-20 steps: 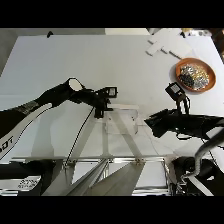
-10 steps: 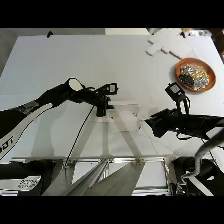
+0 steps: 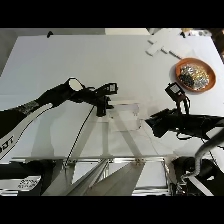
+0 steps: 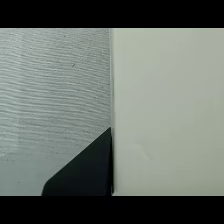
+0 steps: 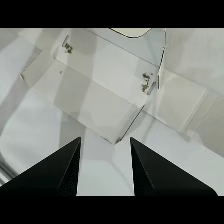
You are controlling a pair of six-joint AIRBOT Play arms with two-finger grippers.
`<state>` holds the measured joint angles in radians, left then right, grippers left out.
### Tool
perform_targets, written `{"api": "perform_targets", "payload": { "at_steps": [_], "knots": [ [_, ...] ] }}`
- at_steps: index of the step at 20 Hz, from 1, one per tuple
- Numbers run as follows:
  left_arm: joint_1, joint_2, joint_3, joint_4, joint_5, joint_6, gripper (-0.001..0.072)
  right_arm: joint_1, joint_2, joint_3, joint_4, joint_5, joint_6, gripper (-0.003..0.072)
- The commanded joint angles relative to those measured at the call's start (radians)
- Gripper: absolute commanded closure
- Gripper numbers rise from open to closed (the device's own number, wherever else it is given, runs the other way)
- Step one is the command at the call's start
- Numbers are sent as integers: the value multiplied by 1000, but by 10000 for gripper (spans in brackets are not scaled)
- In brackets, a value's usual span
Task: Fold the box and place the chain.
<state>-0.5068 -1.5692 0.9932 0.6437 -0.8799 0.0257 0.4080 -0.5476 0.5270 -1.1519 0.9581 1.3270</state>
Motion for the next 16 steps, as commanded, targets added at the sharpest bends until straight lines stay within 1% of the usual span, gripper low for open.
{"api": "perform_targets", "payload": {
  "at_steps": [1, 4, 8, 16],
  "knots": [
    [0, 1, 0, 2, 1, 0, 701, -1, 1, 0, 0, 0, 0, 346],
    [-2, 2, 0, 3, 1, 6, 704, -1, 1, 0, 0, 1, 0, 346],
    [-24, 18, 3, 91, -7, 2, 707, -1, 1, 0, 0, 1, 0, 346],
    [-25, 21, 3, 91, -17, -7, 704, -1, 1, 0, 0, 1, 0, 346]
  ]
}}
